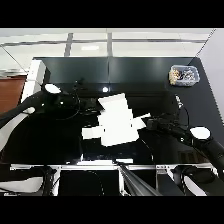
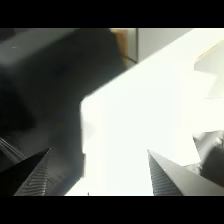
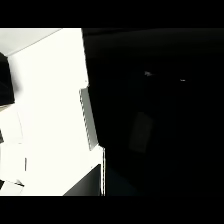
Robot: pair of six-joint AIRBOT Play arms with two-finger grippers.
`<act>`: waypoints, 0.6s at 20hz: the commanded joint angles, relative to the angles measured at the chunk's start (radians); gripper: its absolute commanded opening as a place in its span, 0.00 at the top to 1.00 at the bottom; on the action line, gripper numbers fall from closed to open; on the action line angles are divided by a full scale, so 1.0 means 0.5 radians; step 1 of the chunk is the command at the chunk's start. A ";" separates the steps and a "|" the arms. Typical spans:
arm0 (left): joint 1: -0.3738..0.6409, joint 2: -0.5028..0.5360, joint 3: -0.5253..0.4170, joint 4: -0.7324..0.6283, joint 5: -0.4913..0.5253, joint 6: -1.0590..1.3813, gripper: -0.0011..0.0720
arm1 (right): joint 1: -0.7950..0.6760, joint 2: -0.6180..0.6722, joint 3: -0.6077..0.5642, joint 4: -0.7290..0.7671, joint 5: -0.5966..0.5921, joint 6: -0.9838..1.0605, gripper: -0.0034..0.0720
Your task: Fold the box and place the chain.
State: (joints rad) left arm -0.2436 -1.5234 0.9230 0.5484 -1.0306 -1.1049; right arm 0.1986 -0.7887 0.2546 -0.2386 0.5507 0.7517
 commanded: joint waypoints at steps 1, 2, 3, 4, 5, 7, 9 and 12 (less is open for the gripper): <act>-0.039 -0.245 0.154 -0.156 -0.286 0.253 0.02 | 0.024 0.002 -0.005 0.005 -0.023 0.002 0.93; -0.047 -0.306 0.191 -0.266 -0.433 0.419 0.02 | 0.024 0.002 -0.005 0.005 -0.015 0.002 0.93; -0.053 -0.370 0.237 -0.336 -0.603 0.554 0.02 | 0.024 0.002 -0.005 0.005 -0.010 0.002 0.93; -0.068 -0.431 0.301 -0.314 -0.759 0.633 0.02 | 0.024 0.002 -0.005 0.005 -0.009 0.002 0.93; -0.083 -0.476 0.367 -0.228 -0.855 0.639 0.04 | 0.024 0.002 -0.005 0.005 -0.009 0.002 0.93; -0.120 -0.513 0.493 0.049 -0.925 0.674 0.08 | 0.024 0.002 -0.005 0.005 -0.009 0.002 0.93; -0.168 -0.515 0.585 0.224 -0.976 0.818 0.25 | 0.024 0.002 -0.005 0.005 -0.009 0.001 0.93; -0.213 -0.546 0.649 0.236 -1.016 0.896 0.26 | 0.024 0.002 -0.005 0.003 -0.010 0.000 0.93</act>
